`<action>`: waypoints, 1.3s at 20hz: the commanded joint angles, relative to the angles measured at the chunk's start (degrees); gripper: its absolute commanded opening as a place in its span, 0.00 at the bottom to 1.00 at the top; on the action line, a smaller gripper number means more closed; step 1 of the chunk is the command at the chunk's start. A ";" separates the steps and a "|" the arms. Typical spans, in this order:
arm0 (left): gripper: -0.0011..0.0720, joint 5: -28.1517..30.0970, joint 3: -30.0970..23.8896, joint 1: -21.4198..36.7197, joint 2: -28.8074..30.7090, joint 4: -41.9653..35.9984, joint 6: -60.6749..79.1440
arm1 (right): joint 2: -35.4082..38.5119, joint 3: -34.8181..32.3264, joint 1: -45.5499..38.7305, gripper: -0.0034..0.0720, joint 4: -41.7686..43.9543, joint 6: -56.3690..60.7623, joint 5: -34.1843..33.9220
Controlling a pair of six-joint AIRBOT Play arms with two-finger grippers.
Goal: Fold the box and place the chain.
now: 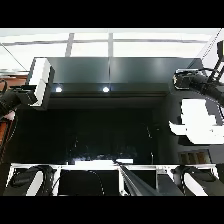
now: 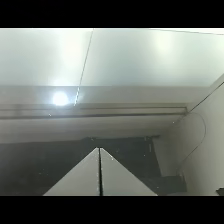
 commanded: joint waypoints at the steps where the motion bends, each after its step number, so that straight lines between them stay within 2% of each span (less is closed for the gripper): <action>1: 0.05 0.00 -0.02 0.02 0.07 0.00 0.02 | 0.04 0.00 -0.02 0.06 0.00 0.02 0.02; 15: 0.05 0.02 -0.02 0.00 0.07 0.00 0.02 | 0.04 0.00 -0.02 0.06 0.02 0.02 0.02; 18: 0.05 2.95 -0.02 0.02 0.07 -0.07 0.02 | 0.04 0.00 0.00 0.06 2.40 0.02 -0.90; 22: 0.05 8.74 -0.31 -0.04 0.00 -2.60 -0.13 | 0.02 0.00 0.00 0.06 4.50 -0.76 -10.82; 24: 0.05 17.77 -1.33 -0.35 -1.62 -13.05 -1.07 | -2.58 -0.63 -0.61 0.06 -2.36 -7.28 -21.68; 25: 0.05 21.05 -1.42 -0.57 -3.13 -18.73 -0.92 | -4.92 -0.70 -2.19 0.06 -2.34 -6.49 -25.03; 26: 0.13 22.75 -1.40 -1.20 -5.14 -22.14 -0.35 | -7.37 -0.70 -4.50 0.08 -1.36 -4.63 -26.12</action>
